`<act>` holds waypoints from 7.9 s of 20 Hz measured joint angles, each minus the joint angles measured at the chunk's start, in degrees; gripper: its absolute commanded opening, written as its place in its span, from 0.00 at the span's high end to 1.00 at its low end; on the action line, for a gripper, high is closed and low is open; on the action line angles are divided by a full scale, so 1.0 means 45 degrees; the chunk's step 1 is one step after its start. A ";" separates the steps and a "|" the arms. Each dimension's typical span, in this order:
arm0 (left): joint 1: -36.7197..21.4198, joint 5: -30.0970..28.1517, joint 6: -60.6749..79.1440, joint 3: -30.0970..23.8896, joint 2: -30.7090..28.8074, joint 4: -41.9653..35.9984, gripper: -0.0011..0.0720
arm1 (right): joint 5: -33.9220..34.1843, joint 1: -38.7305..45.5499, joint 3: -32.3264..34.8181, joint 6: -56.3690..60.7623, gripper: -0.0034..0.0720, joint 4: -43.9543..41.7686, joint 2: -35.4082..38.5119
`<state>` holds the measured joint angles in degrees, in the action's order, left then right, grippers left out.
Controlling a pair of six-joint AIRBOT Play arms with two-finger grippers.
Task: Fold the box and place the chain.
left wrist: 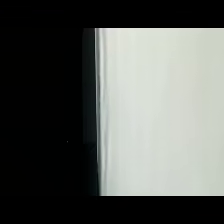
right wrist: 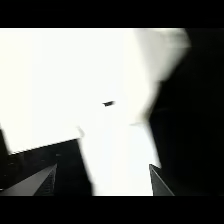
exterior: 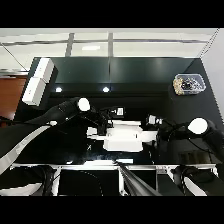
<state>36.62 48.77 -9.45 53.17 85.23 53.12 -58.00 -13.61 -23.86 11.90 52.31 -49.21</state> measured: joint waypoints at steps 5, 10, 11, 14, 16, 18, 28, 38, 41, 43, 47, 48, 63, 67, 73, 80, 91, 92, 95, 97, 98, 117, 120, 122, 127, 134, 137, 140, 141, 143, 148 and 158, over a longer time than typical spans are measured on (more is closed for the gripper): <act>0.0000 -0.0019 0.0000 0.0000 0.0000 0.0029 0.94 | 0.0330 -0.1477 0.0199 -0.0325 0.08 -0.0107 -0.0520; -0.0005 -0.0019 0.0000 0.0000 0.0000 -0.0068 0.94 | 0.1005 -0.2399 0.0238 -0.0457 0.08 -0.0248 -0.0719; -0.0005 -0.0019 0.0000 0.0000 0.0000 -0.0112 0.94 | 0.1064 -0.2526 0.0238 -0.0457 0.08 -0.0257 -0.0738; -0.0005 -0.0019 0.0005 0.0000 0.0005 -0.0204 0.94 | 0.1185 -0.2919 0.0238 -0.0461 0.08 -0.0296 -0.0758; -0.0010 -0.0015 0.0000 0.0000 0.0010 -0.0253 0.94 | 0.1234 -0.3206 0.0238 -0.0466 0.08 -0.0325 -0.0797; -0.0010 -0.0015 0.0000 0.0000 0.0010 -0.0272 0.94 | 0.1404 -0.3381 0.0238 -0.0466 0.08 -0.0442 -0.0850; -0.0015 -0.0019 0.0000 -0.0005 0.0015 -0.0340 0.94 | 0.2312 -0.3439 -0.0151 0.0602 0.08 -0.0646 -0.0845; -0.0015 0.0180 -0.0005 0.0000 0.0019 -0.0350 0.94 | 0.2322 -0.2409 -0.1025 0.1078 0.08 0.0141 -0.0714; -0.0015 0.0243 -0.0010 0.0000 0.0019 -0.0355 0.94 | 0.2438 -0.2341 -0.1146 0.1078 0.08 0.0403 -0.0714; -0.0015 0.0262 -0.0010 0.0000 0.0019 -0.0355 0.94 | 0.2511 -0.2327 -0.1205 0.1049 0.08 0.0466 -0.0714; -0.0015 0.0291 0.0005 0.0000 0.0019 -0.0350 0.94 | 0.2657 -0.2317 -0.1287 0.0670 0.08 0.0364 -0.0714; -0.0015 0.0291 0.0005 0.0000 0.0019 -0.0350 0.94 | 0.2662 -0.2317 -0.1302 0.0578 0.08 0.0330 -0.0714; -0.0015 0.0476 0.0010 -0.0010 0.0024 -0.0243 0.94 | 0.2535 -0.2064 -0.0782 -0.1588 0.08 -0.2429 -0.1812; -0.0015 0.0534 0.0010 -0.0010 0.0019 -0.0267 0.94 | 0.2691 -0.1938 -0.0073 -0.2691 0.08 -0.3157 -0.1894; -0.0015 0.0534 0.0005 -0.0010 0.0019 -0.0325 0.94 | 0.3298 -0.1909 0.0253 -0.3711 0.08 -0.3526 -0.2118; -0.0015 0.0520 -0.0019 -0.0010 0.0019 -0.0340 0.94 | 0.3517 -0.1914 0.0301 -0.4095 0.08 -0.3507 -0.2453; -0.0015 0.0510 0.0000 -0.0015 0.0019 -0.0340 0.94 | 0.3706 -0.1914 0.0321 -0.4221 0.08 -0.3361 -0.2880; -0.0015 0.0510 0.0000 -0.0015 0.0019 -0.0345 0.94 | 0.3711 -0.1914 0.0325 -0.4221 0.08 -0.3366 -0.2900; -0.0015 0.0520 0.0000 -0.0015 0.0024 -0.0340 0.94 | 0.3745 -0.1914 0.0330 -0.4216 0.25 -0.3351 -0.2939; -0.0015 0.0520 0.0005 -0.0015 0.0019 -0.0340 0.94 | 0.3725 -0.1914 0.0330 -0.4201 0.30 -0.3337 -0.2948; -0.0015 0.0520 0.0005 -0.0015 0.0019 -0.0340 0.94 | 0.3725 -0.1914 0.0330 -0.4192 0.30 -0.3327 -0.2948; -0.0593 0.5421 -0.9753 -0.0325 -0.3672 0.3905 0.95 | 0.3721 -0.1914 0.0330 -0.4187 0.30 -0.3274 -0.2948; -0.0418 0.5178 -0.9617 -0.1054 -0.3973 0.1496 0.95 | 0.3721 -0.1914 0.0330 -0.4187 0.31 -0.3274 -0.2948; -0.0301 0.4007 -0.8709 -0.1632 -0.4080 -0.0801 0.94 | 0.3716 -0.1914 0.0330 -0.4187 0.31 -0.3274 -0.2948; -0.0165 0.0185 -0.4969 -0.2657 -0.4143 -0.5897 0.94 | 0.3716 -0.1914 0.0330 -0.4182 0.31 -0.3279 -0.2948; -0.0097 -0.3395 -0.3065 -0.2900 -0.3075 -0.6960 0.94 | 0.3589 -0.1914 0.0330 -0.4177 0.73 -0.3293 -0.2948; -0.0092 -0.3546 -0.3016 -0.2914 -0.2336 -0.6897 0.94 | 0.3502 -0.1914 0.0330 -0.4182 0.73 -0.3288 -0.2948; -0.0092 -0.2963 -0.3002 -0.2914 -0.1904 -0.6295 0.94 | 0.3449 -0.1914 0.0330 -0.4187 0.73 -0.3279 -0.2948; -0.0092 -0.2773 -0.3036 -0.2909 -0.1821 -0.6008 0.94 | 0.3444 -0.1914 0.0330 -0.4187 0.73 -0.3283 -0.2948; -0.0097 -0.2540 -0.3220 -0.2875 -0.1724 -0.5469 0.94 | 0.3434 -0.1914 0.0330 -0.4187 0.73 -0.3279 -0.2948; -0.0228 -0.1671 -0.3429 -0.2225 -0.1797 -0.4391 0.94 | 0.3429 -0.1914 0.0330 -0.4177 0.73 -0.3283 -0.2948; -0.1729 0.1501 -0.4444 -0.2404 -0.4906 -0.1239 0.73 | 0.3463 -0.1914 0.0330 -0.4167 0.73 -0.3293 -0.2948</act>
<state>28.84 55.53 -29.45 42.35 63.16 47.55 -42.41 -22.22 -22.37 -6.85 37.50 -62.48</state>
